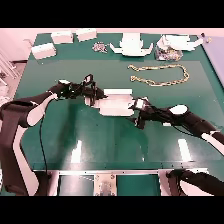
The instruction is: Fold the box and place the chain.
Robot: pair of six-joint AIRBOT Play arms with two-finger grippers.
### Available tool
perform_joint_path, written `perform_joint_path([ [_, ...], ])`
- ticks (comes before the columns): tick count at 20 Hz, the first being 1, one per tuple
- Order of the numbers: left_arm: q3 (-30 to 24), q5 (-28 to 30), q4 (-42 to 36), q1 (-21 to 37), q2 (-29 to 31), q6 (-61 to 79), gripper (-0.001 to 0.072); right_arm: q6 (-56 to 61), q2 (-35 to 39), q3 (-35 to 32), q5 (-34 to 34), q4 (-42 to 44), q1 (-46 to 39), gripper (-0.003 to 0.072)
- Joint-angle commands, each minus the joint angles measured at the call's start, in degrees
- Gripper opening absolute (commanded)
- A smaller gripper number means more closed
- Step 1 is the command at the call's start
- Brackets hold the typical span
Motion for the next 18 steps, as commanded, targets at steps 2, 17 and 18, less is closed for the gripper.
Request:
perform_joint_path([
  [2, 0.0, 0.0, 0.0, 0.0, 0.0, 0.0, 0.0022, -5.6, -3.3, -0.1, -5.8, -0.4, 3.5, 0.0549],
  [17, 0.0, 0.0, 0.0, 0.0, 0.0, 0.0, 0.0021, -8.5, -5.2, 0.5, -16.0, 3.1, 3.7, 0.0548],
  [18, 0.0, 0.0, 0.0, 0.0, 0.0, 0.0, 0.0021, -8.6, -5.2, 0.9, -16.0, 4.2, 3.7, 0.0548],
])
